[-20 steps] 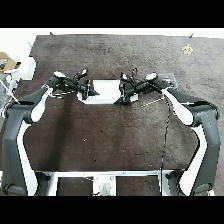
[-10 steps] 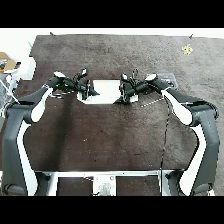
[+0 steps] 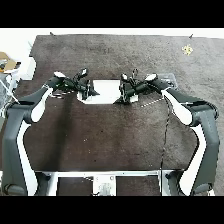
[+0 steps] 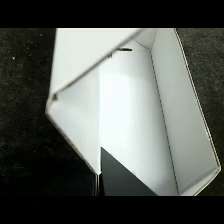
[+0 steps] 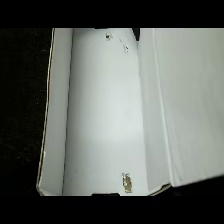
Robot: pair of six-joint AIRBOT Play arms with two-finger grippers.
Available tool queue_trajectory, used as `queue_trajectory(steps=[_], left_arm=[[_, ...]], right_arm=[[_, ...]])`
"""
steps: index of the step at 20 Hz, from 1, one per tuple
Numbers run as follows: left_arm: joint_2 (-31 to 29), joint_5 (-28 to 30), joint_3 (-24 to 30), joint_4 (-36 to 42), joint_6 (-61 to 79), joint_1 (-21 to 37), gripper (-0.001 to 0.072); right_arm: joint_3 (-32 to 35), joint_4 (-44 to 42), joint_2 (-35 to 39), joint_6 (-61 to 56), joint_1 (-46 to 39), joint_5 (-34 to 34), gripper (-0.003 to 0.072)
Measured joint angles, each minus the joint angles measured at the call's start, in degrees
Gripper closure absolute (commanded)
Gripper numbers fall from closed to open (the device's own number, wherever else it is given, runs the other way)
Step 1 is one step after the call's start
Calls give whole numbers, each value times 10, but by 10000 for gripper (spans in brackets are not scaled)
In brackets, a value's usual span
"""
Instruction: Fold the box and place the chain.
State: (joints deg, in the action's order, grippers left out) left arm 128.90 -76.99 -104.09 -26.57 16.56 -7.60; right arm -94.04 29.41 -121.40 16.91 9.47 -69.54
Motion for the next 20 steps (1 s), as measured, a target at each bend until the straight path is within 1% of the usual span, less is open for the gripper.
queue_trajectory(steps=[13,14,15,17,19,20], left_arm=[[0,0,0,5,0,0,696],[0,0,0,6,0,0,682],[0,-1,0,5,0,0,532],[0,-7,0,6,-1,2,518],[-3,-17,0,30,-1,3,516],[-6,-26,0,38,-1,7,472]], right_arm=[[0,0,0,0,0,1,259],[0,0,0,0,0,1,258],[0,0,0,0,0,1,259],[0,0,0,-1,0,1,258],[0,0,0,-1,0,1,258],[0,0,0,-1,0,1,258]])
